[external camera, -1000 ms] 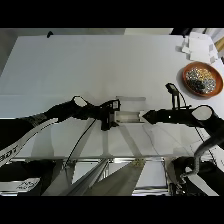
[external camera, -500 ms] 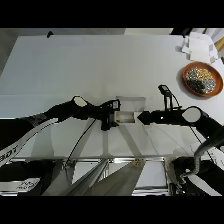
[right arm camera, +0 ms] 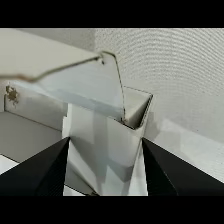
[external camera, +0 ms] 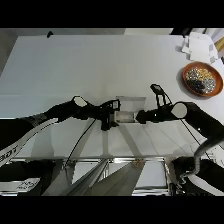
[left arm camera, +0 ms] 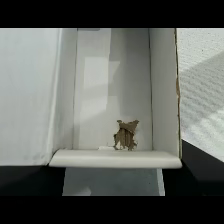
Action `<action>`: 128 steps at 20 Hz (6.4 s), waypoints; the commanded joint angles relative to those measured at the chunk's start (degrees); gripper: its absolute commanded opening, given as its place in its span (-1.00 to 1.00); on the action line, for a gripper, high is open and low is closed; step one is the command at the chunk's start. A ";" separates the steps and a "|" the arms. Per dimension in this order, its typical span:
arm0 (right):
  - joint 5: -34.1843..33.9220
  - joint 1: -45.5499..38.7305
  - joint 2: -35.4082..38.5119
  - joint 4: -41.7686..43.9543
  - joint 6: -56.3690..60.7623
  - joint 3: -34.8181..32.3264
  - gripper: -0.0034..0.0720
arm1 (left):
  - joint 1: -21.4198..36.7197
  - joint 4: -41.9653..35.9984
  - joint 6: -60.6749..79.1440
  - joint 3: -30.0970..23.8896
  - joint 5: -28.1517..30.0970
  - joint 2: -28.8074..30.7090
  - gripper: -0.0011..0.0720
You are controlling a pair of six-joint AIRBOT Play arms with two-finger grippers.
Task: Fold the box and place the chain.
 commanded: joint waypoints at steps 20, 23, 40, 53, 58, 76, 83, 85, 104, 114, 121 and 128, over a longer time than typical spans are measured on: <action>12.74 11.43 -11.74 -20.57 26.64 13.42 0.47 | 0.00 0.00 0.00 -0.02 0.00 0.00 -0.09; 12.66 12.61 -12.68 -21.51 28.55 14.67 0.46 | 0.00 0.00 0.00 -0.02 0.00 0.00 -0.09; 12.70 15.13 -14.99 -25.64 37.66 14.69 -0.34 | 0.00 0.00 0.00 -0.02 0.00 0.00 -0.09; 12.24 15.10 -14.99 -26.18 38.47 14.69 -0.36 | 0.00 0.00 0.00 -0.02 0.00 0.00 -0.09; 14.67 15.04 -14.97 -28.30 38.58 14.69 -0.26 | 0.00 0.00 0.00 -0.02 0.00 0.00 -0.09; 15.52 13.27 -14.91 -27.93 38.53 15.17 -0.12 | 0.00 0.00 0.00 -0.02 0.00 0.00 -0.09; 13.53 13.27 -14.99 -27.69 38.58 15.17 -0.25 | 0.00 0.00 0.00 -0.02 0.00 0.00 -0.09; 13.68 13.27 -15.06 -27.69 38.58 15.15 -0.29 | 0.00 0.00 0.00 -0.02 0.00 0.00 -0.09; 14.14 13.27 -16.65 -27.71 38.38 15.15 -0.53 | 0.00 0.00 0.00 -0.02 0.00 0.00 -0.09; 13.64 13.27 -15.89 -28.20 34.34 15.15 -0.16 | 0.00 0.00 0.00 -0.02 0.00 0.00 -0.09; 13.70 13.27 -7.28 -32.65 27.04 15.15 -0.08 | 0.00 0.00 0.00 -0.02 0.00 0.00 -0.09; 15.21 7.61 2.29 -32.17 19.63 16.87 -0.01 | 0.00 0.00 0.00 -0.02 0.00 0.00 -0.09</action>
